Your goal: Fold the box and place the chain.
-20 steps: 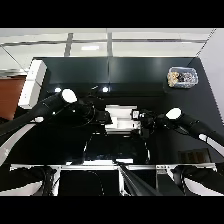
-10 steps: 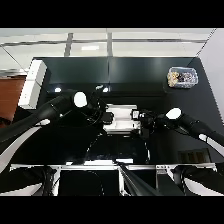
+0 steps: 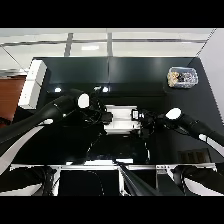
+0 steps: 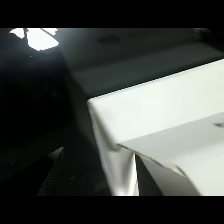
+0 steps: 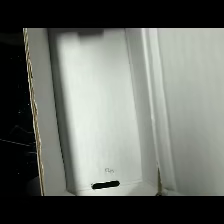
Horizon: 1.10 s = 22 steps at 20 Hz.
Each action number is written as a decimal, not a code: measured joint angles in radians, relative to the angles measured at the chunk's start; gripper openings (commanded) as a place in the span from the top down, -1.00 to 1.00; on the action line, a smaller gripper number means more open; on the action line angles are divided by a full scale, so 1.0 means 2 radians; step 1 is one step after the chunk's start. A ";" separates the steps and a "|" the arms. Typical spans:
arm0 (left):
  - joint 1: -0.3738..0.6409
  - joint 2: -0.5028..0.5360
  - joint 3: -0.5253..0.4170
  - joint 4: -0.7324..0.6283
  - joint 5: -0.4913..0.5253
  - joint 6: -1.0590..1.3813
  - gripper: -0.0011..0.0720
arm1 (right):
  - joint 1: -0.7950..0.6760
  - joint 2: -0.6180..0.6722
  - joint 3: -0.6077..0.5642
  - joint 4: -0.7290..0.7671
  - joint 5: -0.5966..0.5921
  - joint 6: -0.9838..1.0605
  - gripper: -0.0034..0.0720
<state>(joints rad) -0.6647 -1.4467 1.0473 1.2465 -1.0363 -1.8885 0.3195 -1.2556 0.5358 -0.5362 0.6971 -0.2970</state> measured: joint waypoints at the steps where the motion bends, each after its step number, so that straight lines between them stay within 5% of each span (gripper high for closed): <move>1: -0.004 -0.009 0.009 0.004 -0.012 -0.002 -0.40 | 0.000 0.000 0.000 0.000 0.000 0.000 0.50; 11: -0.047 -0.069 0.071 0.080 -0.077 -0.095 -0.35 | 0.000 0.000 0.000 0.000 -0.001 0.000 0.50; 20: -0.091 -0.084 0.102 0.156 -0.079 -0.204 -0.35 | 0.000 0.000 0.000 0.000 -0.001 0.000 0.50; 21: -0.093 -0.089 0.108 0.158 -0.083 -0.207 -0.26 | 0.000 0.000 0.000 0.000 -0.001 0.000 0.50; 22: -0.095 -0.093 0.114 0.159 -0.089 -0.209 0.08 | 0.000 0.000 0.000 0.000 -0.001 0.000 0.50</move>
